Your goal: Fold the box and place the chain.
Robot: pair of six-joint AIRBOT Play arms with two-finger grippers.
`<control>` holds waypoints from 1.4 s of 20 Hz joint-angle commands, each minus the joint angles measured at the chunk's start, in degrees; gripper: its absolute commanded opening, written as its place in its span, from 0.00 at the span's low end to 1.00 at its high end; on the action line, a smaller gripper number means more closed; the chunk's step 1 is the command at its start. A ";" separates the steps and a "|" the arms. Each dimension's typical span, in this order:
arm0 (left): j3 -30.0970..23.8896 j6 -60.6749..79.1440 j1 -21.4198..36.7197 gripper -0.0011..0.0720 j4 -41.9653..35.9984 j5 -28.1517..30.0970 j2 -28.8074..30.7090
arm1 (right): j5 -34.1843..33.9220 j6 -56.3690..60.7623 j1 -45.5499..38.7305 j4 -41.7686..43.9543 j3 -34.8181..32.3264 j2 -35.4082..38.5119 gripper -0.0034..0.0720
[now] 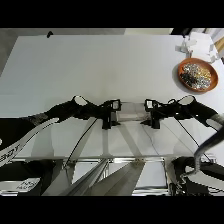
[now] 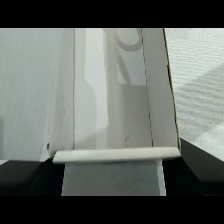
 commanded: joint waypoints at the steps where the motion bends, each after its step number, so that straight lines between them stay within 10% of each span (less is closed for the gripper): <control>1: 0.04 0.00 0.04 0.03 0.04 -0.02 0.02 | 1.49 -0.02 0.02 0.17 0.04 0.07 0.58; 5: 0.04 0.02 0.04 0.03 0.04 -0.02 0.00 | 2.01 0.20 0.00 0.07 0.04 0.13 0.63; 8: 0.04 0.00 0.04 0.03 0.04 -0.02 0.02 | 2.91 0.33 0.00 -0.07 0.04 0.52 0.95; 18: 0.04 0.00 0.04 0.03 0.04 -0.20 0.02 | 2.60 13.46 -5.73 -13.03 0.07 10.60 0.95; 26: 0.04 0.00 0.04 0.03 0.04 -0.24 0.02 | 4.63 21.29 -10.23 -10.62 0.07 19.74 0.88; 28: 0.04 0.00 0.04 0.03 0.04 -0.22 0.02 | 8.87 21.27 -10.21 -2.73 0.07 20.17 0.57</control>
